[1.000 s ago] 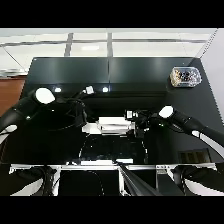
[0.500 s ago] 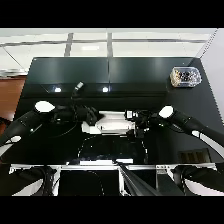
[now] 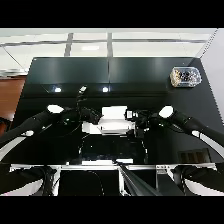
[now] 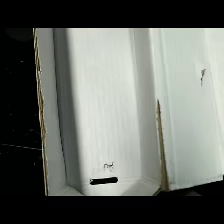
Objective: Fold the box and place the chain.
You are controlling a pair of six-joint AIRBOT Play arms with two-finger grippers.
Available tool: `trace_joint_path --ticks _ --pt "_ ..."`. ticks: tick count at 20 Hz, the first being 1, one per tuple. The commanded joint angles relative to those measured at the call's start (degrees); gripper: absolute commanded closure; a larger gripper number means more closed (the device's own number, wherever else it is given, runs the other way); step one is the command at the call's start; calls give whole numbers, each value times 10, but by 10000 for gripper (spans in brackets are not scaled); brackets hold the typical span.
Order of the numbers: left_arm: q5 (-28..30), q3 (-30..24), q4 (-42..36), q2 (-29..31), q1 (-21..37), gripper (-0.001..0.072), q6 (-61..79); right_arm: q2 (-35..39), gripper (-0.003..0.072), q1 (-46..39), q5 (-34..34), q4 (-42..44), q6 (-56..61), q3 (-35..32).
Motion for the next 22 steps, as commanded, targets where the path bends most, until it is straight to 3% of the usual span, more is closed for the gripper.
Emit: trace_joint_path --ticks 1,5,8,10,13,14,15,16,20,22 --pt "-17 8 16 10 6 687 1 0 337 0 1 0 0 0" --pt "-36 12 119 150 49 688 -72 0 337 0 1 0 0 0" --pt "-87 -26 159 255 69 684 -75 0 337 0 1 0 0 0" --pt "-128 -70 161 281 67 683 22 0 337 0 1 0 0 0" --pt "-176 -90 206 260 57 679 160 0 337 0 1 0 0 0" --pt "-158 -90 225 251 45 494 199 0 337 0 1 0 0 0" --pt "-130 -89 243 242 32 125 217 0 337 0 1 0 0 0" --pt "-87 -87 264 229 17 2 213 0 337 0 1 0 0 0" --pt "-46 -49 386 162 -41 4 214 0 337 0 1 0 0 0" --pt "-45 -22 382 124 -52 9 214 0 337 0 1 0 0 0"
